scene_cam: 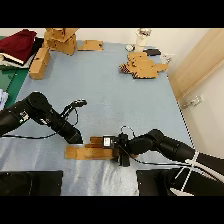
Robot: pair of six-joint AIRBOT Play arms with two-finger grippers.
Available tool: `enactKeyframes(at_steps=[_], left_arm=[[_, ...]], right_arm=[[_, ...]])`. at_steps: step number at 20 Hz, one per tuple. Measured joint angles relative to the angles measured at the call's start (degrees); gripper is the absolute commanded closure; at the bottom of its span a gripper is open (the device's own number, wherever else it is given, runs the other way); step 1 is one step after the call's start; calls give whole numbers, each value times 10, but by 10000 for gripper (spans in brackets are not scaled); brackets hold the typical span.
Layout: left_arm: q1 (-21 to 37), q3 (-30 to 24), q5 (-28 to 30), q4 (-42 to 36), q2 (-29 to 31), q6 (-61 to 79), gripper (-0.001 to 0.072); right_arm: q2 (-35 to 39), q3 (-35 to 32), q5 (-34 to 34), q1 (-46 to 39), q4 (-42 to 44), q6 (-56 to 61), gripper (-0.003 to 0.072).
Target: Fold the box.
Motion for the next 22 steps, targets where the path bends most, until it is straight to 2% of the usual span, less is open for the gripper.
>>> enactKeyframes(at_steps=[17,22], left_arm=[[-1,-4,-2,-2,0,0,697],[-5,-17,-44,-73,0,-15,699]], right_arm=[[-5,0,1,0,14,0,87],[-5,0,1,0,13,0,87]])
